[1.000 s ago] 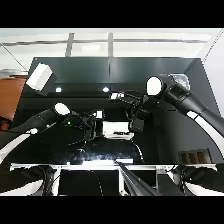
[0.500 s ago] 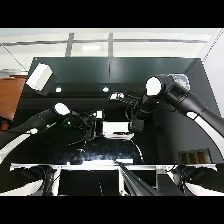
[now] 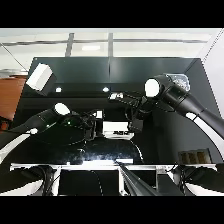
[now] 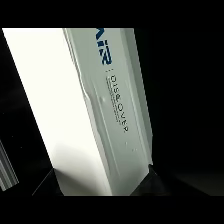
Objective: Fold the box and place the chain.
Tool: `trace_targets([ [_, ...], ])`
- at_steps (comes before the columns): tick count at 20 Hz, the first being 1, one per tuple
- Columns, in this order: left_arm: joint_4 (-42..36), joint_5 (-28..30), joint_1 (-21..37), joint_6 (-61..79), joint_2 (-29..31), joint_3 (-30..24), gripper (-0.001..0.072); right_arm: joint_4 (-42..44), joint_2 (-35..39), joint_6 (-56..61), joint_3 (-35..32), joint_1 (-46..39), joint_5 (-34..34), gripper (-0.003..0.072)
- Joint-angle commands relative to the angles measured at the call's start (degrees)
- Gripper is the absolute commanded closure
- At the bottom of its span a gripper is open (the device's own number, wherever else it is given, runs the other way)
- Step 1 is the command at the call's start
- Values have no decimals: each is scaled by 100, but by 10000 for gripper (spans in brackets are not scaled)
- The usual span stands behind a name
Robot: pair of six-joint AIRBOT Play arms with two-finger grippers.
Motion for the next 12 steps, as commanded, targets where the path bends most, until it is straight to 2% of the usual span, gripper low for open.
trace_targets([
  [1, 0, 4, -2, 2, 0, -2, 218, -22, 4, 22, 0, 9, -42, 56],
  [6, 2, 2, -2, 2, 0, -2, 218, -4, 4, 20, 0, 9, -48, 58],
  [7, 2, 4, -2, 2, 0, -2, 218, 4, 4, 22, 0, 9, -48, 136],
  [8, 2, 4, -2, 2, 0, -2, 218, 0, 4, 22, 0, 22, -52, 274],
  [12, 2, 4, -2, 2, 0, -2, 218, 17, 4, 22, 0, 35, -61, 277],
])
